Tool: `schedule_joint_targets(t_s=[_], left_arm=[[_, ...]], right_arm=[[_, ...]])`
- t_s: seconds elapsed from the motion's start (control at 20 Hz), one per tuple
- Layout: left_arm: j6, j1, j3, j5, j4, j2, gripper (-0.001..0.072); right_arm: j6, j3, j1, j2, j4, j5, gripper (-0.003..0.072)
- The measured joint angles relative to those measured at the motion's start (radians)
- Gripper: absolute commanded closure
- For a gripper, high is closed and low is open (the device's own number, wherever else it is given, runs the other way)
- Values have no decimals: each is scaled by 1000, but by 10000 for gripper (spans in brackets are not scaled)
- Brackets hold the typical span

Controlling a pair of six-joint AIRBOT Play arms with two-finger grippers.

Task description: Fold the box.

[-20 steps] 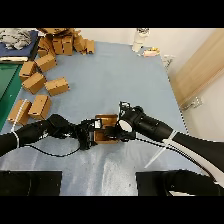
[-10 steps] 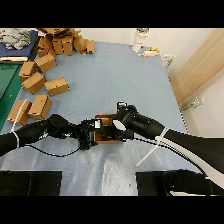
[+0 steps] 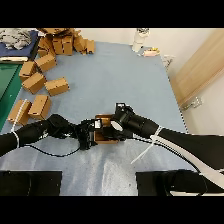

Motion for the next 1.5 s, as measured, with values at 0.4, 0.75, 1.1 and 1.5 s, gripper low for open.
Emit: schedule_joint_targets(t_s=[0.4,0.75,1.1,1.5], left_arm=[[0,0,0,0,0,0,247],[0,0,0,0,0,0,247],[-1,0,0,0,0,0,247],[0,0,0,0,0,0,247]], right_arm=[[-39,0,0,-3,-35,-1,588],[-98,1,1,-3,-37,-9,682],[-132,0,0,-4,-35,-21,341],[-140,0,0,-4,-35,-6,341]])
